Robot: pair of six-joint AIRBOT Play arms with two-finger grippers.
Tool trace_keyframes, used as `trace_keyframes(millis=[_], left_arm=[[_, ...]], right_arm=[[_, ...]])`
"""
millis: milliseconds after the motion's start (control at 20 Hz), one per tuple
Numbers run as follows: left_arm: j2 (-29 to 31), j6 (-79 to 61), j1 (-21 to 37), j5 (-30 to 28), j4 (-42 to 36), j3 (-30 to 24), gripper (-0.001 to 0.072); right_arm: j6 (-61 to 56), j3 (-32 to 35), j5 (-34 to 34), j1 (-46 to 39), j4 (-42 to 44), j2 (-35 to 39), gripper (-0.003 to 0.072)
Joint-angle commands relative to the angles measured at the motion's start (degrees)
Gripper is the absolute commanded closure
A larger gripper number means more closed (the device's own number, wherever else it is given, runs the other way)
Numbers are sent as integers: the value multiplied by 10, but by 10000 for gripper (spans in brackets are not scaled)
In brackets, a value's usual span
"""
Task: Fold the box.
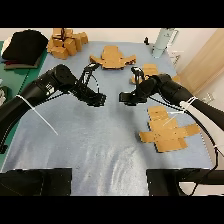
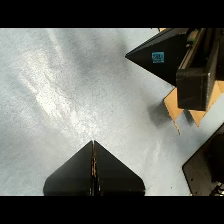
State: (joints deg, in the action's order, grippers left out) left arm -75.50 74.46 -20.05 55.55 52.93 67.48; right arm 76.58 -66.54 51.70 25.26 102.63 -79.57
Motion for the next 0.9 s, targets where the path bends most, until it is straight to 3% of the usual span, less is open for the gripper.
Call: trace_keyframes(millis=[0,550,850], left_arm=[[0,0,0,0,0,0,696],[-3,0,0,0,-2,-1,696],[-3,0,0,-1,-2,-1,696]], right_arm=[[0,0,0,0,0,0,683],[0,1,-2,0,3,-2,682],[-7,1,-44,0,13,-2,682]])
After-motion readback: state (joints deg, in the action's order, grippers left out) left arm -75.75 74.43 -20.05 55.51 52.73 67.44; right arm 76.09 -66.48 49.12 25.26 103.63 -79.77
